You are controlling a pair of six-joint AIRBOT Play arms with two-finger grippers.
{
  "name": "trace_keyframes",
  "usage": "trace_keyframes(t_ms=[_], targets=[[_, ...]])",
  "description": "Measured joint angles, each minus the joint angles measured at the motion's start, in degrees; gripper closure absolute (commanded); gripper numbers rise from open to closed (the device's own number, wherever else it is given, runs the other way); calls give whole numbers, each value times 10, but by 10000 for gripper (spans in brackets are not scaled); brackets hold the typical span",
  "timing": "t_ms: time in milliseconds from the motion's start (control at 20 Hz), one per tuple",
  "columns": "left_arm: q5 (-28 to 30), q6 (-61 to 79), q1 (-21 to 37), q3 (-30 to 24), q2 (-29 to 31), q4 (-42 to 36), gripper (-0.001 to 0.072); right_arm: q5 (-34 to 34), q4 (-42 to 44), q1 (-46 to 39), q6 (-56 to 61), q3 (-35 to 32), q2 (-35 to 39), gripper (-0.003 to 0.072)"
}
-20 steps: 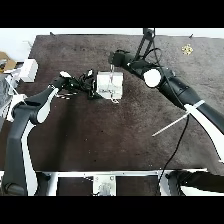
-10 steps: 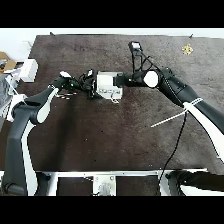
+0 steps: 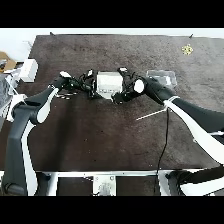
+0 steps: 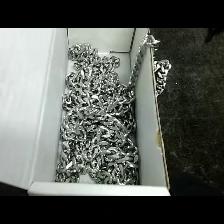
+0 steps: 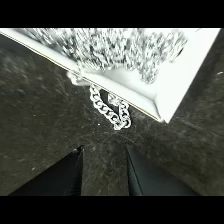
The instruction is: Fold the box and place the chain.
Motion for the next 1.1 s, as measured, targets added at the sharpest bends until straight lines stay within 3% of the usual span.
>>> trace_keyframes(t_ms=[500, 600, 700, 750, 800, 1100], targets=[[0, 0, 0, 0, 0, 0, 485, -46, 11, 0, -14, 9, -47, 383], [0, 0, 0, 0, 0, 0, 485, -56, 11, 0, -15, 10, -50, 489], [0, 0, 0, 0, 0, 0, 485, -59, 9, 0, -15, 10, -53, 492], [0, 0, 0, 0, 0, 0, 485, -60, 6, 0, -15, 10, -54, 624], [0, 0, 0, 0, 0, 0, 485, -58, 0, 0, -15, 10, -55, 683], [0, 0, 0, 0, 0, 0, 485, -22, -11, 1, -15, 9, -32, 683]])
